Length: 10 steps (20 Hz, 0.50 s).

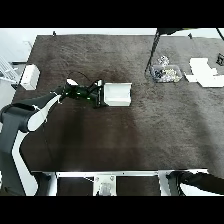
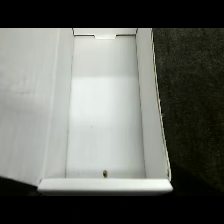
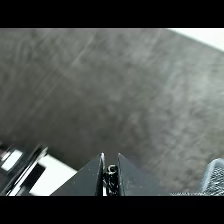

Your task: Fold the box and place the chain.

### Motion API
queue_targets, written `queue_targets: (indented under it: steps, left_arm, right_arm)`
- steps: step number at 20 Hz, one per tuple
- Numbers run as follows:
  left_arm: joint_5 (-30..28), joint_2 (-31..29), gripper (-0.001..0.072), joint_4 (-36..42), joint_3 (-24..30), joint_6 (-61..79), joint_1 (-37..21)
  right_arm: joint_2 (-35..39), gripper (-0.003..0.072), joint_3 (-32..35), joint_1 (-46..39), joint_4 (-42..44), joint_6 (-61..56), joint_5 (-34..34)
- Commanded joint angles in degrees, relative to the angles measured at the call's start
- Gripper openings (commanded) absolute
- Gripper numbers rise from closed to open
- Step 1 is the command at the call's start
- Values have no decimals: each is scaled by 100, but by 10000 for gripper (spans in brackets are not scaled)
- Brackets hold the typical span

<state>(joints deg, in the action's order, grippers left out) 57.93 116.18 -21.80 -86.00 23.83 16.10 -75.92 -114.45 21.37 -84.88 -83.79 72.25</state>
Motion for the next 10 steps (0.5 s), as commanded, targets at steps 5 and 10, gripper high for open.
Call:
queue_targets:
  steps: [5,10]
  left_arm:
    - [-2,0,347,-2,2,0,-4]
    - [-2,-2,347,0,2,0,-4]
  right_arm:
    - [11,9,256,260,-304,7,726]
    - [4,9,741,446,-63,7,730]
